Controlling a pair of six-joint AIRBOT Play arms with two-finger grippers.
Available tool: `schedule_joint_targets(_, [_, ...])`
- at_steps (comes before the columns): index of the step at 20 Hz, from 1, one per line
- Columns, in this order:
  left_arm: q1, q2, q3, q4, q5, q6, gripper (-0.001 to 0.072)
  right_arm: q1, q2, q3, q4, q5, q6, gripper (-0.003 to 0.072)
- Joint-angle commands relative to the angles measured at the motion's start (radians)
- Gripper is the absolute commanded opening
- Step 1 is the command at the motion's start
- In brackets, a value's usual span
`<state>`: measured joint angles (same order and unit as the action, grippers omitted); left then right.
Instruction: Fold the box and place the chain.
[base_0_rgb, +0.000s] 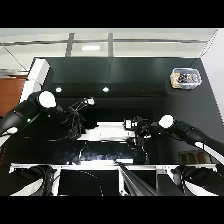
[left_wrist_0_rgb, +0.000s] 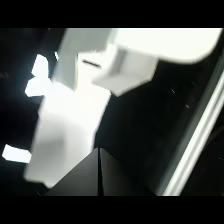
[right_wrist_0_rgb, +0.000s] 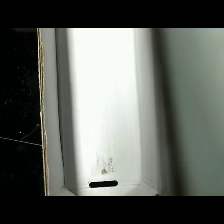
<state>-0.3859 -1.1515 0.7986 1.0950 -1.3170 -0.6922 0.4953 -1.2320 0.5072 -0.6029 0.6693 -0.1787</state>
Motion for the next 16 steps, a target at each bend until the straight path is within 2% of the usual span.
schedule_joint_targets(1, [-0.029,0.055,-0.042,0.029,-0.084,-0.258,0.0023,0.000,-0.001,0.000,0.000,-0.002,0.000,0.0430])
schedule_joint_targets(3, [-0.043,0.108,-0.108,-0.120,0.071,-0.255,0.0023,0.001,-0.001,0.000,0.001,-0.020,0.015,0.0430])
schedule_joint_targets(7, [-0.042,0.211,-0.236,-0.486,0.492,-0.161,0.0025,0.001,-0.001,0.000,0.003,-0.027,0.023,0.0430])
schedule_joint_targets(9, [-0.050,0.193,-0.265,-0.663,0.592,-0.034,0.0025,0.001,-0.001,0.000,0.003,-0.027,0.023,0.0431])
schedule_joint_targets(13, [-0.103,0.098,-0.266,-0.719,0.812,0.036,0.0026,0.001,-0.001,0.000,0.003,-0.027,0.023,0.0430])
schedule_joint_targets(16, [-0.123,0.011,-0.258,-0.684,0.849,0.039,0.0026,0.001,-0.001,0.000,0.003,-0.027,0.023,0.0430])
